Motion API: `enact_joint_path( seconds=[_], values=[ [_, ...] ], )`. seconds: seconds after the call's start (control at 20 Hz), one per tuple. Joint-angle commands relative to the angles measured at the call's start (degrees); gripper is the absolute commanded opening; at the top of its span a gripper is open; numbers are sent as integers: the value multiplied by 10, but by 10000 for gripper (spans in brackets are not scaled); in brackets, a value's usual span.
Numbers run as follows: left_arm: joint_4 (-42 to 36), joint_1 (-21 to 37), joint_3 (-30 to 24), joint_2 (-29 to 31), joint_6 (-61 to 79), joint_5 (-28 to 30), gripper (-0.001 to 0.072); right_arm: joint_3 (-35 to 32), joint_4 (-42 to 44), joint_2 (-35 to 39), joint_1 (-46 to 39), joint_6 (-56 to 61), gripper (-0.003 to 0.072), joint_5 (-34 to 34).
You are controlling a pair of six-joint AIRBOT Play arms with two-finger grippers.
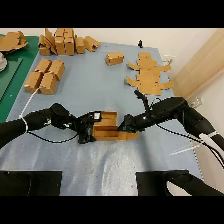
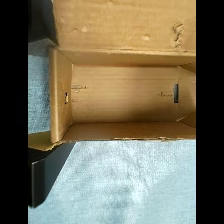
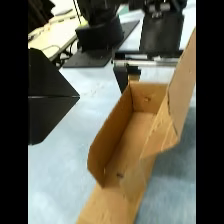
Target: Fold the box.
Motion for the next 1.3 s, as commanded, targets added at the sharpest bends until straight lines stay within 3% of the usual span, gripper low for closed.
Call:
enact_joint_path(
  seconds=[0.0,0.25,0.35,0.7,1.25],
  values=[
    [0,0,0,0,0,0,603,0,53,2,2,42,2,2],
    [0,0,0,0,0,0,603,0,53,-3,2,51,2,30],
    [0,0,0,0,0,0,602,16,53,-26,2,-3,2,48],
    [0,0,0,0,0,0,603,179,53,-209,2,-42,0,46],
    [0,0,0,0,0,0,603,152,39,-298,5,-165,-1,53]
  ],
)
